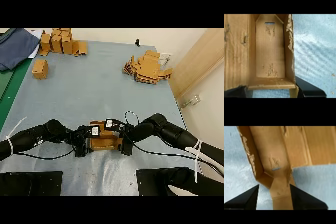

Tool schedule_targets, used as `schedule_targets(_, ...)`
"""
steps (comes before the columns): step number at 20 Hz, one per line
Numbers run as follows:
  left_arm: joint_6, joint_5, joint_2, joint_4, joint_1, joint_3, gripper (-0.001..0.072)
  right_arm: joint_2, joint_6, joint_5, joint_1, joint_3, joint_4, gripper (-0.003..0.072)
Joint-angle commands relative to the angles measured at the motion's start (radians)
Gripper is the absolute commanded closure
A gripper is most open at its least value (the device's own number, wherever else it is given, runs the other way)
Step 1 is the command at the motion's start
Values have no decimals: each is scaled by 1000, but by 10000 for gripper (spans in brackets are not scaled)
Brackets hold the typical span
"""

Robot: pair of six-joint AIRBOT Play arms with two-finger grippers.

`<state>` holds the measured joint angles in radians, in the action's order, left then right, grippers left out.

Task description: Fold the box.

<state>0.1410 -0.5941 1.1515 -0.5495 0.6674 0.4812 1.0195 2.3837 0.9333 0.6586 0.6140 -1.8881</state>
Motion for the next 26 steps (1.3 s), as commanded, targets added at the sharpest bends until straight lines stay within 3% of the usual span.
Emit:
schedule_targets(1, 0, 0, 1, 0, 0, 0, 355, 21, 125, -64, 3, 0, -61, 190)
schedule_targets(2, 0, 0, 1, 0, 0, 0, 354, 20, 131, -50, 5, 0, -61, 390)
schedule_targets(3, 0, 0, 1, 0, 0, -1, 354, 20, 131, -30, 5, 0, -68, 533)
schedule_targets(4, 0, 0, 1, 0, 0, 0, 355, 20, 130, -17, 5, 0, -76, 604)
schedule_targets(5, 0, 0, 1, 0, 0, 0, 354, 20, 130, -13, 5, 0, -87, 610)
schedule_targets(6, 0, 0, 1, 0, 0, 0, 355, 20, 130, -14, 5, 0, -92, 675)
schedule_targets(13, 0, 0, 1, 0, 0, 0, 355, 23, 157, -126, 55, 0, -90, 677)
schedule_targets(18, 0, 0, 1, 0, 0, 0, 355, 22, 55, 21, 59, -3, -52, 675)
schedule_targets(22, 0, 0, 1, 0, 0, 0, 354, 22, -14, 45, 57, -3, 115, 662)
schedule_targets(23, 0, 0, 1, 0, 0, 0, 355, 23, -37, 45, 57, -3, 161, 596)
schedule_targets(24, 0, 0, 1, 0, 0, 0, 355, 23, -63, 45, 56, -3, 206, 370)
schedule_targets(26, 0, 0, 1, 0, 0, 0, 355, 22, -93, 39, 56, -2, 252, 336)
